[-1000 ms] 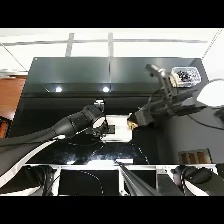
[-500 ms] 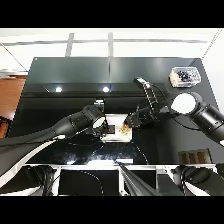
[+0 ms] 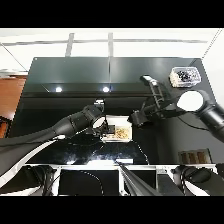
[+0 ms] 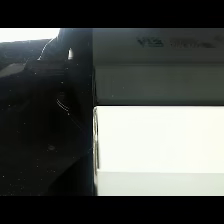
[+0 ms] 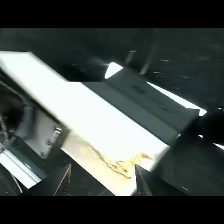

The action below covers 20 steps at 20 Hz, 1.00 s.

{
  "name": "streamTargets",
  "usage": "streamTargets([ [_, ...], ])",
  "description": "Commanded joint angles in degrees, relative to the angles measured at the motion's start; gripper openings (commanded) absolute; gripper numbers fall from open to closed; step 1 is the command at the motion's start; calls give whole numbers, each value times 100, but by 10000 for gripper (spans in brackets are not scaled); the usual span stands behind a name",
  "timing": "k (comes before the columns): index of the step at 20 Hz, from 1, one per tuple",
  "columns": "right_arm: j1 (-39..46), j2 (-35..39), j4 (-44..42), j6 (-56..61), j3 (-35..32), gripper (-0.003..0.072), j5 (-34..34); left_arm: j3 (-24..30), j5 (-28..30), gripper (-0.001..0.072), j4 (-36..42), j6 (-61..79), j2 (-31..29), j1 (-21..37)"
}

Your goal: Fold the box and place the chain.

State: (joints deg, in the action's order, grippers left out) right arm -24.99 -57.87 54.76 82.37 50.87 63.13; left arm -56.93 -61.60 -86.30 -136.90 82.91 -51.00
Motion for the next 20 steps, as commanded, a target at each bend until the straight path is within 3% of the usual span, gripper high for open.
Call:
streamTargets([
  [1,772,514,474,15,9,457,476,0,-20,30,0,-7,0,2],
  [2,1045,708,573,15,9,457,564,-4,-44,54,2,-7,-13,0],
  [4,1517,999,597,13,9,457,688,-85,-170,403,-2,-9,-66,2],
  [5,1687,1082,597,11,7,457,734,-166,-251,467,-24,-4,-114,2],
  [11,2017,1119,597,11,7,457,824,-339,-1231,465,-702,1453,-1021,107],
  [13,2017,1119,599,9,7,457,826,31,-1373,464,-1482,1598,-1639,197],
  [15,2017,1119,601,9,7,457,822,649,-1154,464,-1480,1976,-2365,619],
  [17,2017,1117,643,13,7,457,761,1484,-409,463,-299,3141,-3097,1539],
  [20,2015,1119,684,13,7,457,678,2564,481,464,3119,6819,-3484,3051],
])
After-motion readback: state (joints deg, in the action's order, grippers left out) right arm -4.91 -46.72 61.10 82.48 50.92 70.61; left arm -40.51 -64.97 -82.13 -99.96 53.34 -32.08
